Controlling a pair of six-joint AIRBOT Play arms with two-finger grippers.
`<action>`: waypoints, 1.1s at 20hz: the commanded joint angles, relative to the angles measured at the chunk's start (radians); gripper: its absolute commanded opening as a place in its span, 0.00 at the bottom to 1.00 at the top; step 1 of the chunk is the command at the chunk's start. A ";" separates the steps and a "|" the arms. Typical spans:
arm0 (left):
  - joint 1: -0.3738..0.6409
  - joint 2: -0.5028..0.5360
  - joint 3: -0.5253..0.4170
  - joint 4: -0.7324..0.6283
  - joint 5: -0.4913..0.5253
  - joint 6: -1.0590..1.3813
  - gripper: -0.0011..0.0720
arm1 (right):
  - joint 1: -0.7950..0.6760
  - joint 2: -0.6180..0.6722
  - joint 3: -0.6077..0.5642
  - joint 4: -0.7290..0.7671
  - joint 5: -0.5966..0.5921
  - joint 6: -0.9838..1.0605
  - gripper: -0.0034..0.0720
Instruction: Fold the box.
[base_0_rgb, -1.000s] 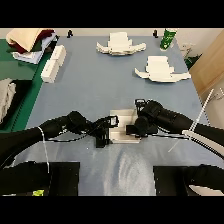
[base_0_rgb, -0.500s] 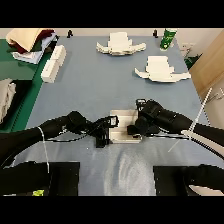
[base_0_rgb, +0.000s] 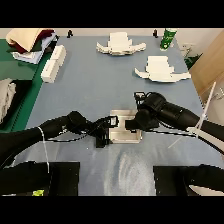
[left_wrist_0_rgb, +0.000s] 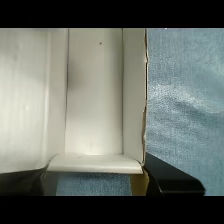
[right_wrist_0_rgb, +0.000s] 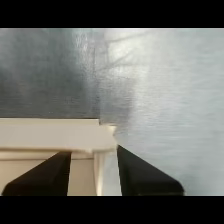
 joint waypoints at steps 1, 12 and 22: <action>0.000 0.001 0.000 0.000 0.000 0.000 0.73 | 0.000 0.060 0.049 -0.095 -0.107 -0.032 0.61; 0.000 0.001 0.000 0.000 -0.001 0.000 0.73 | -0.396 0.002 0.008 0.176 0.010 -0.455 0.05; 0.000 0.001 0.000 0.000 0.000 0.000 0.73 | -0.735 -0.335 0.115 1.016 -0.230 -1.035 0.05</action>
